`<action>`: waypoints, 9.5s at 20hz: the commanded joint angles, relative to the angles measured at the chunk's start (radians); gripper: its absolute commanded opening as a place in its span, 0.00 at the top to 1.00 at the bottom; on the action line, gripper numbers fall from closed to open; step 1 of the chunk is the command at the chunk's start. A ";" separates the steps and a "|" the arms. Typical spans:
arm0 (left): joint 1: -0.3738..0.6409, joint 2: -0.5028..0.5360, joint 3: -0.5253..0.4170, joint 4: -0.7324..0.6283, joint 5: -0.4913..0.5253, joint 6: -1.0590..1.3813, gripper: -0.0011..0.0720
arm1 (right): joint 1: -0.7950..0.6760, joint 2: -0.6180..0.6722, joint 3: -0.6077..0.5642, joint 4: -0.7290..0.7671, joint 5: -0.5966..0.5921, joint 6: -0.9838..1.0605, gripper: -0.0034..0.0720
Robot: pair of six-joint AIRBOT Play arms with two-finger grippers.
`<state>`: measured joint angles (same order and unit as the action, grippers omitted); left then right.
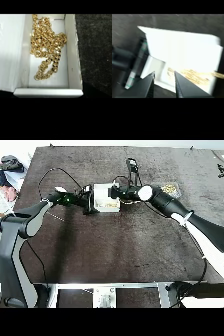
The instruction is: Fold the box and place the chain.
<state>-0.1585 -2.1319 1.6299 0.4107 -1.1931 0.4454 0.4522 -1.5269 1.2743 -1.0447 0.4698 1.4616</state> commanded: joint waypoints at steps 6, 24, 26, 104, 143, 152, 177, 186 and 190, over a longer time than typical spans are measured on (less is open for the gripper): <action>0.000 0.000 0.001 0.000 0.000 0.000 0.25 | -0.357 0.066 -0.203 -0.056 0.006 0.095 0.59; 0.000 0.000 0.001 0.000 0.000 0.000 0.25 | -0.384 -0.229 -0.104 0.111 -0.248 0.132 0.61; 0.000 0.000 0.001 0.000 0.000 0.000 0.25 | -0.377 -0.245 -0.082 0.111 -0.248 0.132 0.94; 0.000 0.000 0.001 0.000 0.000 0.000 0.25 | -0.055 0.287 -0.145 0.072 -0.282 -0.037 0.95; 0.000 0.000 0.001 0.000 0.000 0.000 0.25 | 0.067 0.163 -0.182 0.017 0.355 -0.121 0.94; 0.000 0.000 0.001 0.000 0.000 0.000 0.25 | 0.098 0.079 -0.182 0.139 0.433 -0.291 0.59; 0.000 0.000 0.001 0.000 0.000 0.000 0.25 | -0.032 -0.001 -0.186 -0.014 0.436 -0.502 0.71; 0.000 0.000 0.001 0.000 0.000 0.000 0.25 | -0.032 -0.039 -0.186 -0.016 0.427 -0.550 0.72; 0.000 0.000 0.001 0.000 0.000 0.000 0.25 | -0.031 -0.039 -0.186 0.003 0.425 -0.580 0.76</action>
<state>-0.1585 -2.1319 1.6299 0.4107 -1.1931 0.4454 0.4198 -1.5627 1.0889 -1.0588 0.8948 0.9131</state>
